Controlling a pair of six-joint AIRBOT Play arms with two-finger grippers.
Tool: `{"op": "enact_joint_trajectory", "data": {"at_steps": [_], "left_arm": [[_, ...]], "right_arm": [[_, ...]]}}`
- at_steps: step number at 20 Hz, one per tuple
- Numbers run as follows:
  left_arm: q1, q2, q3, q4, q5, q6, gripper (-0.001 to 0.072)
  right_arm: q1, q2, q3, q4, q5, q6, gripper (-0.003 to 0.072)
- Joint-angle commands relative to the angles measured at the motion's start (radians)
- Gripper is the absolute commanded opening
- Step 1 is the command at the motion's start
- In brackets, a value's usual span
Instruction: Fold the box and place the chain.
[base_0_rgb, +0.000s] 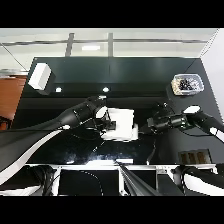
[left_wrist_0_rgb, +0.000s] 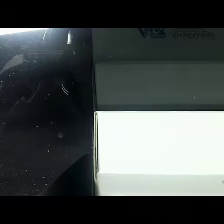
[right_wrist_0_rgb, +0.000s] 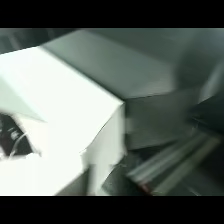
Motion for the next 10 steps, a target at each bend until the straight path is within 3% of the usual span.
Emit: {"op": "enact_joint_trajectory", "data": {"at_steps": [1,10], "left_arm": [[0.001,0.000,0.001,0.000,0.000,0.000,0.0028],[0.001,0.000,0.001,0.000,0.003,0.000,0.0028]], "right_arm": [[0.014,-0.008,0.032,0.060,0.065,-0.033,0.0467],[0.232,-0.008,0.084,-0.016,-0.178,0.126,0.0466]]}}
